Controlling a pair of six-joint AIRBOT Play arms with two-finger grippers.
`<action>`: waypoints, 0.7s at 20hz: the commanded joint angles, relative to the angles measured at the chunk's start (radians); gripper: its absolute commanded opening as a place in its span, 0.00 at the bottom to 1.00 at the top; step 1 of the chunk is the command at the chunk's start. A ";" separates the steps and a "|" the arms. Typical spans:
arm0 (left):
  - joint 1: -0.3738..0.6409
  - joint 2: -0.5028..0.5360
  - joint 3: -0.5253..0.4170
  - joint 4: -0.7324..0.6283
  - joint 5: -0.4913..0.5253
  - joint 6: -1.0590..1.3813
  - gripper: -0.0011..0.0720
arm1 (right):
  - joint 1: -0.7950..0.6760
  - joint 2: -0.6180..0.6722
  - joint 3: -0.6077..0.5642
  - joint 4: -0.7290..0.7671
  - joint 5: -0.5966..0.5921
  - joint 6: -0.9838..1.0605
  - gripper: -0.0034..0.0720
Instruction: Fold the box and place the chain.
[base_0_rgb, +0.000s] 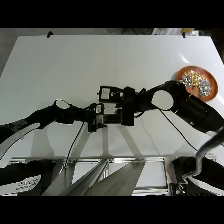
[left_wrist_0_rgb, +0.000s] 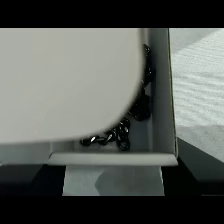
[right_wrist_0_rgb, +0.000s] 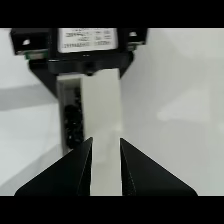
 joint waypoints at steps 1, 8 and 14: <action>0.000 0.000 0.000 0.000 0.000 0.000 0.44 | -0.060 -0.007 0.000 0.106 -0.029 -0.063 0.31; 0.000 0.000 0.000 0.000 0.000 0.000 0.44 | -0.084 -0.124 -0.001 0.183 0.078 -0.142 0.31; 0.000 0.000 0.000 0.000 0.000 0.000 0.44 | -0.084 -0.179 -0.001 0.181 0.169 -0.195 0.33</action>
